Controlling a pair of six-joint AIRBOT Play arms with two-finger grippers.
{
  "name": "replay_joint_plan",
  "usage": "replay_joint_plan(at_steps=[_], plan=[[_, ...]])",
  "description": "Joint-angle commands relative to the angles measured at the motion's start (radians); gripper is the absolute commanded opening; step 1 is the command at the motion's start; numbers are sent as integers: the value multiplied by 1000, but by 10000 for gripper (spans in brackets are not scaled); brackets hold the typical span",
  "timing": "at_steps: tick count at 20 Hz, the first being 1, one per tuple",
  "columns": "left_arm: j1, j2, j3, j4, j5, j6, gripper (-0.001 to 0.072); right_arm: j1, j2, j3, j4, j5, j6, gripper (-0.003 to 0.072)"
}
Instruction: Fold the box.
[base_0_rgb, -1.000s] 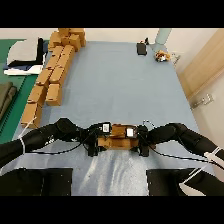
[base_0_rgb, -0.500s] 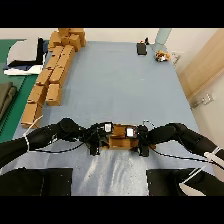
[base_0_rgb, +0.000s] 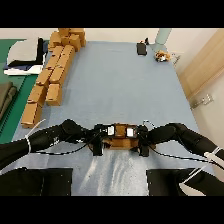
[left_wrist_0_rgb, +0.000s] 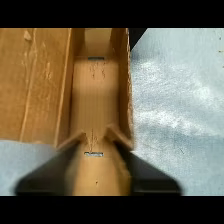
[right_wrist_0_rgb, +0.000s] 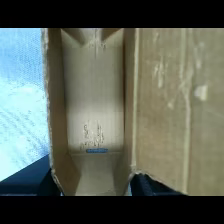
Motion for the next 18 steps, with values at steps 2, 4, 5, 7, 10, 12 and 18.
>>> replay_joint_plan(at_steps=[2,4,5,7,10,12,18], plan=[[-3,-1,1,-10,-50,6,491,0,0,0,0,0,1,444],[-3,-1,1,-10,-50,6,492,0,0,0,0,0,1,443],[-3,-1,1,-10,-50,6,493,0,0,0,0,0,1,443],[-3,-1,1,-10,-50,5,493,0,0,0,0,0,1,443],[-3,-1,1,-10,-46,-2,492,0,0,0,0,0,1,443],[-3,0,1,-7,-5,-52,342,0,0,0,0,0,1,444],[46,154,3,381,-53,-551,13,0,0,0,0,0,1,443]])
